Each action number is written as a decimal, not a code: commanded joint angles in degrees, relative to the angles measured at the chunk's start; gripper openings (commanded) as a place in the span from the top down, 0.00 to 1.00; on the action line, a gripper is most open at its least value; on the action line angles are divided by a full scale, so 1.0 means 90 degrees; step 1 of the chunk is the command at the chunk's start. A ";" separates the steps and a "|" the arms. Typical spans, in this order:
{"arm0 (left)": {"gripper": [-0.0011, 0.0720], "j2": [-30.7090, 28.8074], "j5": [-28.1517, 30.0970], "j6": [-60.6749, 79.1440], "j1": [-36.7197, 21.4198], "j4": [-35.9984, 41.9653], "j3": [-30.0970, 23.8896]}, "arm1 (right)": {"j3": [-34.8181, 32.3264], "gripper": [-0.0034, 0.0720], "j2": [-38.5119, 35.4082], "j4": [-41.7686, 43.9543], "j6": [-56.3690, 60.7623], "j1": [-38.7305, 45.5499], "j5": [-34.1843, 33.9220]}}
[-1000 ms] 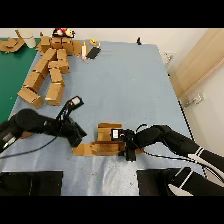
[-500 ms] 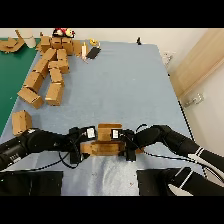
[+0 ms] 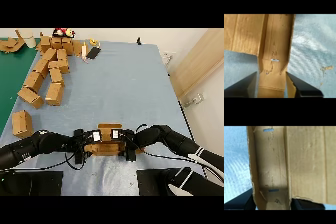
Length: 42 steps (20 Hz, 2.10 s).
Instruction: Fold the box.
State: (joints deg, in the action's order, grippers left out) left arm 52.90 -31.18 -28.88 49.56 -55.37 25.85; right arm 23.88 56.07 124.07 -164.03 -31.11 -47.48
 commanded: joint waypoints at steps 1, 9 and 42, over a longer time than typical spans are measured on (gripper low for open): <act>0.34 0.0272 0.0136 0.0352 0.0015 0.0216 0.0112 | -0.0005 0.33 0.0002 -0.0002 0.0005 0.0000 0.0000; 0.76 0.0398 0.0100 0.1277 0.0199 0.0848 0.0177 | -0.0005 0.33 0.0002 -0.0002 0.0005 0.0000 0.0002; 0.18 0.0593 0.1076 0.1049 0.0724 0.1035 0.0182 | -0.0005 0.33 0.0002 -0.0002 0.0005 0.0000 0.0002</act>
State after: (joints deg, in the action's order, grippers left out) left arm 58.19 -21.47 -18.26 56.14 -46.02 27.49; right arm 23.88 56.07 123.94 -164.03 -31.14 -47.51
